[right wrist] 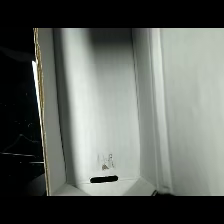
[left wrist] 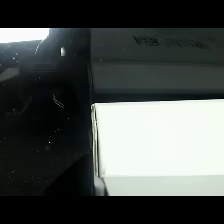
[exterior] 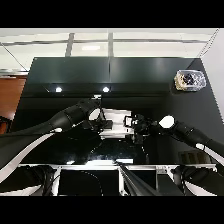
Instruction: Fold the box and place the chain.
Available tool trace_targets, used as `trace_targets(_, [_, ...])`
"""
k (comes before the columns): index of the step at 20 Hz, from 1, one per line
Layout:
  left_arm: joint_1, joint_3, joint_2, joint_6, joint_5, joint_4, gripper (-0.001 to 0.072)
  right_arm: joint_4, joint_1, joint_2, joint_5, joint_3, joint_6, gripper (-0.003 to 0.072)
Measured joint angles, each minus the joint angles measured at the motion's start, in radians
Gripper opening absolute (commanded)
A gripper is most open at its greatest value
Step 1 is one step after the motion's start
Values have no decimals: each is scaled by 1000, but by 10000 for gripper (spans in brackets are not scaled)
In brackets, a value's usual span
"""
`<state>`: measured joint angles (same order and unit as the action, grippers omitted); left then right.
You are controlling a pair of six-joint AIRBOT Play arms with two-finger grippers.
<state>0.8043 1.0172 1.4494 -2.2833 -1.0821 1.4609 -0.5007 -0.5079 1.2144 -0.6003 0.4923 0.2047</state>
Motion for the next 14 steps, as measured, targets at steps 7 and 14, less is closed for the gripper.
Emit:
trace_targets(7, [0,4,1,3,13,-1,28,-11,0,-11,-5,0,-5,603])
trace_targets(14, [1,4,11,3,15,-22,29,-149,2,-111,-43,0,-53,603])
